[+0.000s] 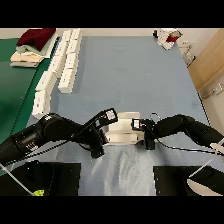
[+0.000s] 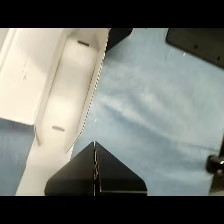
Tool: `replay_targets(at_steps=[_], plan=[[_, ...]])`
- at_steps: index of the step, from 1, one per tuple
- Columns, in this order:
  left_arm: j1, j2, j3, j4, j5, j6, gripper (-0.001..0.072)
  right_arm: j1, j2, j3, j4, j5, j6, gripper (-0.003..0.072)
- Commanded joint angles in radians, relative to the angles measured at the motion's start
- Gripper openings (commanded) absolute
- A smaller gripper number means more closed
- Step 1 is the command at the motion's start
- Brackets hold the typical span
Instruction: Fold the box.
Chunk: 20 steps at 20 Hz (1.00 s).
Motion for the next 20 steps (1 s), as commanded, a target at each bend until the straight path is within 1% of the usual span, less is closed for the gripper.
replay_targets(at_steps=[1, 2, 3, 5, 7, 9, 11, 13, 16, 17, 20], plan=[[0.064, 0.02, -0.031, 0.049, -0.033, 0.157, 0.0242, 0.0, 0.0, 0.0, 0.0, 0.0, 0.0, 0.0428], [0.094, 0.02, -0.034, 0.049, -0.035, 0.199, 0.0699, 0.0, 0.001, 0.0, 0.0, 0.0, 0.0, 0.0428], [0.125, 0.02, -0.036, 0.049, -0.044, 0.225, 0.0678, 0.0, 0.001, 0.0, 0.0, 0.0, 0.0, 0.0428], [0.17, 0.02, -0.036, 0.048, -0.067, 0.29, 0.0677, 0.0, 0.001, 0.0, 0.0, 0.0, 0.0, 0.0428], [0.193, 0.018, -0.05, 0.024, -0.056, 0.388, 0.0676, 0.0, 0.0, 0.0, 0.0, 0.0, 0.0, 0.0428], [0.199, 0.009, -0.08, -0.024, -0.019, 0.523, 0.0677, 0.0, 0.001, 0.0, 0.0, 0.0, 0.0, 0.0429], [0.198, -0.02, -0.116, -0.087, 0.043, 0.601, 0.0676, 0.0, 0.001, 0.0, 0.0, 0.0, 0.0, 0.0428], [0.198, -0.067, -0.133, -0.113, 0.095, 0.623, 0.0677, 0.0, 0.0, 0.0, 0.0, 0.0, 0.0, 0.0428], [0.198, -0.136, -0.132, -0.152, 0.164, 0.629, 0.0676, 0.0, 0.001, 0.0, 0.0, 0.0, 0.0, 0.0428], [0.198, -0.152, -0.132, -0.181, 0.179, 0.655, 0.0676, 0.0, 0.0, 0.0, 0.0, 0.0, 0.0, 0.0428], [0.196, -0.195, -0.132, -0.293, 0.179, 0.771, 0.0675, 0.0, 0.0, 0.0, 0.0, 0.0, 0.0, 0.0428]])
